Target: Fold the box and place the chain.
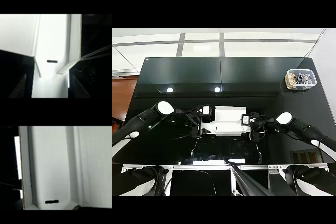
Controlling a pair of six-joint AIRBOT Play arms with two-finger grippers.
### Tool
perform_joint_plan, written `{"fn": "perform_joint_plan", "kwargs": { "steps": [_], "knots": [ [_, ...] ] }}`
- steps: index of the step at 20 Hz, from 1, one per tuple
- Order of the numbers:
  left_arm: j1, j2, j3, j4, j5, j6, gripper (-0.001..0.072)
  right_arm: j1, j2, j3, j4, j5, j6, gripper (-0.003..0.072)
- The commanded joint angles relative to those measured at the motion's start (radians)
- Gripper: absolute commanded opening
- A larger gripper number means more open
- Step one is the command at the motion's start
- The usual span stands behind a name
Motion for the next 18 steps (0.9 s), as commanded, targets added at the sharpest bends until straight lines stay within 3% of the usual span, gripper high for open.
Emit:
{"fn": "perform_joint_plan", "kwargs": {
  "steps": [1,2,3,4,8,9,10,15,18],
  "knots": [
    [-0.029,-0.015,0.005,-0.015,-0.009,-0.002,0.0485,0.001,-0.001,0.0,0.001,0.0,0.0,0.0414],
    [-0.034,-0.017,0.004,-0.016,-0.01,-0.004,0.0444,0.001,-0.001,0.0,0.0,0.0,0.0,0.0414],
    [-0.035,-0.018,0.004,-0.016,-0.01,-0.005,0.0325,0.001,-0.001,0.0,0.0,0.0,0.0,0.0414],
    [-0.035,-0.018,0.004,-0.031,-0.011,-0.005,0.0276,0.001,-0.001,0.0,0.0,0.0,0.0,0.0414],
    [-0.035,-0.023,0.004,-0.101,-0.016,-0.006,0.0273,0.001,-0.001,0.0,0.001,0.0,0.0,0.0414],
    [-0.035,-0.027,0.004,-0.109,-0.016,-0.011,0.0217,0.001,-0.001,0.0,0.0,0.0,0.0,0.0414],
    [-0.035,-0.031,0.004,-0.119,-0.015,-0.017,0.0211,0.001,-0.001,0.0,0.0,0.0,0.0,0.0414],
    [-0.052,-0.086,0.004,-0.239,0.005,-0.019,0.0211,0.001,-0.001,0.0,0.001,0.0,0.0,0.0414],
    [-0.078,-0.113,0.004,-0.241,0.031,-0.019,0.0211,0.001,-0.001,0.0,0.0,0.0,0.0,0.0414]
  ]
}}
